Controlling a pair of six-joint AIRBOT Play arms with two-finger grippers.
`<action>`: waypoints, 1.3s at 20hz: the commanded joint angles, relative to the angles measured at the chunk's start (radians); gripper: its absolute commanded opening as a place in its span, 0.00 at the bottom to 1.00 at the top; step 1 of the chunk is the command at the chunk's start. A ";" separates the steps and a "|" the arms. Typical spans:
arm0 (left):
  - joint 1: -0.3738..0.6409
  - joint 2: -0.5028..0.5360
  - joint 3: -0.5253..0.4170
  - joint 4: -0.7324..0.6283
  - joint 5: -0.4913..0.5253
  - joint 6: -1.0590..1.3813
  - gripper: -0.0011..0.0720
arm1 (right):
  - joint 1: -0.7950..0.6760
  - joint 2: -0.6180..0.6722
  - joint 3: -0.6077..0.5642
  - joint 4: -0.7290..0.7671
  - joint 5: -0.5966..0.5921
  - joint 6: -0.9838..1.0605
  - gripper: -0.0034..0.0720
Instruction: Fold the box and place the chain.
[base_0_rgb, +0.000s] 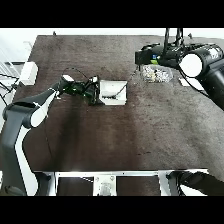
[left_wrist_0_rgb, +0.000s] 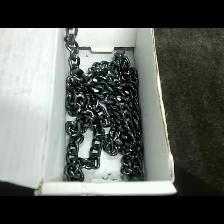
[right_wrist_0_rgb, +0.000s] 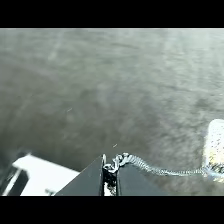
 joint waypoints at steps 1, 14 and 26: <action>0.000 0.000 0.000 0.000 -0.001 0.000 0.66 | 0.127 0.046 -0.003 -0.095 0.085 0.097 0.06; 0.000 0.000 0.000 0.000 -0.002 0.000 0.66 | 0.229 -0.106 -0.139 -0.136 -0.127 0.394 0.06; 0.000 0.000 0.000 0.000 -0.002 0.000 0.66 | 0.168 -0.345 -0.139 -0.139 -0.185 0.394 0.51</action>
